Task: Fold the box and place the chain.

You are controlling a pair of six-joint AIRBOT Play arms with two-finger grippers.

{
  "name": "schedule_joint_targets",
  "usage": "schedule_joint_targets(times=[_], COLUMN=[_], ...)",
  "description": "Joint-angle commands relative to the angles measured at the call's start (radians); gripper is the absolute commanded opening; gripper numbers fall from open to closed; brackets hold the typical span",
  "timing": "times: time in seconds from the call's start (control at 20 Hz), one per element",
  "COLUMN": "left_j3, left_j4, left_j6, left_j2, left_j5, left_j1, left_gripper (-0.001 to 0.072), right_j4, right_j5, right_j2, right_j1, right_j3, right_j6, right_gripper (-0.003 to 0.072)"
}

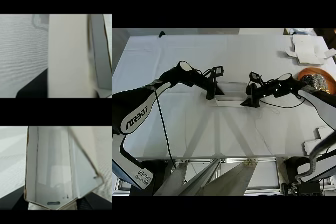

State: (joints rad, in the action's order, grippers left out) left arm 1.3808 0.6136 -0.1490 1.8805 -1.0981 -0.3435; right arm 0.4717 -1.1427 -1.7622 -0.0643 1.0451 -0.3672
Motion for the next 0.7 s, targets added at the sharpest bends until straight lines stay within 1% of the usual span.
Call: schedule_joint_targets(times=[0.0,0.05,0.1,0.5,0.65], left_j3=[0.000,0.000,0.000,0.000,0.000], left_j4=[0.000,0.000,0.000,0.000,0.000], left_j6=[0.000,0.000,0.000,0.000,0.000], left_j2=[-0.002,-0.002,-0.002,-0.002,-0.022], left_j5=[-0.005,-0.005,-0.005,-0.005,-0.006], left_j1=[0.000,0.000,0.000,0.012,0.027], left_gripper=[0.0183,0.0243,0.0288,0.0285,0.0286], right_j4=[-0.001,-0.001,-0.001,-0.001,-0.001], right_j5=[0.003,0.003,0.003,0.003,0.003], right_j2=[-0.001,-0.001,-0.001,-0.001,-0.001], right_j1=[0.001,0.001,0.001,0.001,0.001], right_j3=[0.001,0.001,0.001,0.001,0.001], right_j6=[0.000,0.000,0.000,0.000,0.000], right_gripper=[0.0520,0.0520,0.0520,0.0520,0.0520])
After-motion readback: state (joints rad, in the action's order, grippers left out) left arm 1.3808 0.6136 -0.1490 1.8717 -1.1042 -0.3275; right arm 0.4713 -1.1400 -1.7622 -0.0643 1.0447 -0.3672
